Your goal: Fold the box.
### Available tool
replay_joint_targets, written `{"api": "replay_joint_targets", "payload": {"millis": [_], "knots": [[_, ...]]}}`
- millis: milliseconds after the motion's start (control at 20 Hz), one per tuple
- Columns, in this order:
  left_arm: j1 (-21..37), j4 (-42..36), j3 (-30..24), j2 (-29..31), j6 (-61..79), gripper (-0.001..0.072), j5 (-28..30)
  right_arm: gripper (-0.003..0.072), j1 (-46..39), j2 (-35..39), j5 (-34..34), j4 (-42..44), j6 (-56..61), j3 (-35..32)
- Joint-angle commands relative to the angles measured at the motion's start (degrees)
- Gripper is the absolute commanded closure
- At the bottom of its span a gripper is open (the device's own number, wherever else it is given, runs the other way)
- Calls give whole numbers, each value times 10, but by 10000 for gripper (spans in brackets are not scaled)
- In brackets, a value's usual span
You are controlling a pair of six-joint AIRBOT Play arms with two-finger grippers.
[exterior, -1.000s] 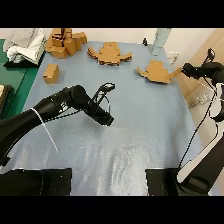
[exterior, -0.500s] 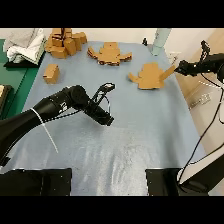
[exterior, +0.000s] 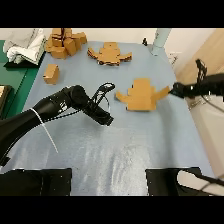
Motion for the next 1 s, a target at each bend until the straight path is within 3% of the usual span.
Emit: {"api": "replay_joint_targets", "payload": {"millis": [0,150,300,350,400,450,700,950], "knots": [[0,0,0,0,0,620,0,689,3,131,1,-74,54,-149],[0,0,0,0,0,619,0,689,3,169,-6,-87,55,-203],[0,0,0,0,0,620,0,673,3,165,-6,-92,51,-210],[0,0,0,0,0,620,0,559,3,161,-5,-99,48,-209],[0,0,0,0,0,619,0,361,3,154,-2,-114,49,-205],[0,0,0,0,0,620,0,344,3,143,-2,-129,49,-199],[0,0,0,0,0,620,0,344,3,35,-23,-155,26,-124],[0,-1,0,0,0,620,3,386,3,-63,-81,-87,-50,-68]]}}
